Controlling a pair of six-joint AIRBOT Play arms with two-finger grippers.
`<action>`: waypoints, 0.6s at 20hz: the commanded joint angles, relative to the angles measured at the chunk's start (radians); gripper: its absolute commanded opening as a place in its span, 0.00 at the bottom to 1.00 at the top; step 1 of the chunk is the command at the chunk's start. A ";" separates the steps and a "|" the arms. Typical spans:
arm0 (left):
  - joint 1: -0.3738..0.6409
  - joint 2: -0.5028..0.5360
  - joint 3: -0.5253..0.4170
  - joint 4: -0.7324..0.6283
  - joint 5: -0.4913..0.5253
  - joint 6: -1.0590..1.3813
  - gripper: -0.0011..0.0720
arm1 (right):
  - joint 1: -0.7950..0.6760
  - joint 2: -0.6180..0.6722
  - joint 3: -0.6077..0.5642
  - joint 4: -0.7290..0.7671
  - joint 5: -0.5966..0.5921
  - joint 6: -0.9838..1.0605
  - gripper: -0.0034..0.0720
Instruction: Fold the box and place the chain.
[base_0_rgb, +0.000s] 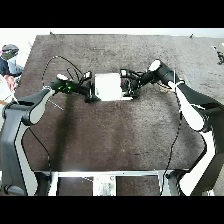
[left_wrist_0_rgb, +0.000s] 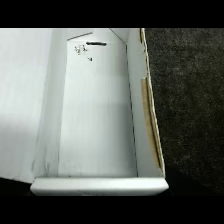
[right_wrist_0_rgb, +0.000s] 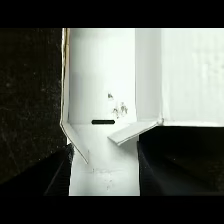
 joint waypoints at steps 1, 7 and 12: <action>0.001 0.001 0.000 0.000 0.000 -0.002 0.58 | 0.003 -0.004 0.000 0.028 -0.030 0.000 0.63; 0.001 0.001 0.000 0.000 0.000 -0.002 0.58 | 0.004 -0.011 0.000 0.122 -0.002 0.000 0.36; 0.001 0.001 0.000 0.000 0.000 -0.002 0.58 | 0.006 -0.030 0.000 0.148 -0.002 -0.001 0.36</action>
